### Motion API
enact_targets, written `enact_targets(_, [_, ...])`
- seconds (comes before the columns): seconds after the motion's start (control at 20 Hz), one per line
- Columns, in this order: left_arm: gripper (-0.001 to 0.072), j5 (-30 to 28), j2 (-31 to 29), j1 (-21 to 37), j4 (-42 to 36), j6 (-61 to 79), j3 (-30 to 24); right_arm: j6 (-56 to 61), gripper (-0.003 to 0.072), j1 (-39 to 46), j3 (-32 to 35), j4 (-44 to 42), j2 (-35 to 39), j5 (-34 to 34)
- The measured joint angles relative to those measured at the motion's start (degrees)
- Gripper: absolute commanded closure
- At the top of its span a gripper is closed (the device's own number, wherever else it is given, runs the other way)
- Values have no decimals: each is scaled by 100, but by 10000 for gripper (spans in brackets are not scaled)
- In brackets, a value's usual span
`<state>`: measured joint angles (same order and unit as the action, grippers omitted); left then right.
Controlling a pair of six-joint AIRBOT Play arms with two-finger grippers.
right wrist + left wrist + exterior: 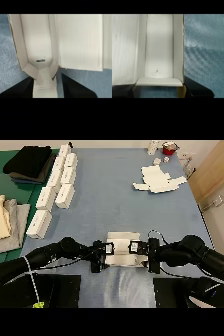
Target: Fold the box.
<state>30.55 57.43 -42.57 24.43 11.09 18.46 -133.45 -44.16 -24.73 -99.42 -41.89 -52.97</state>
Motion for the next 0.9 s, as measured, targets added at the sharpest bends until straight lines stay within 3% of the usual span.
enact_targets(0.05, [252, 0, 0, 0, 0, 0, 0, -13, 476, -46, 0, -44, -17, 20])
enact_targets(0.15, [251, -2, 0, 0, 0, 0, 0, -31, 544, -136, 0, -83, -42, 55])
enact_targets(0.25, [251, -2, 0, 0, 0, 0, 0, -42, 550, -229, 0, -122, -55, 83])
enact_targets(0.3, [251, 0, 0, 0, 0, 0, 0, -52, 612, -260, 2, -129, -63, 118])
enact_targets(0.45, [252, -2, 0, 0, 2, 0, 0, -57, 611, -306, 2, -197, -96, 286])
enact_targets(0.65, [251, -2, 0, 0, 2, 0, 0, -57, 581, -330, 0, -343, -184, 468])
enact_targets(0.7, [252, 0, 0, 0, 2, 0, 0, -55, 503, -330, 2, -387, -208, 511])
enact_targets(0.75, [251, -2, 0, 0, 2, 0, 0, -57, 298, -330, 2, -428, -229, 551])
enact_targets(0.9, [251, 0, 0, 0, 4, 0, 0, -57, 268, -332, 2, -579, -319, 684])
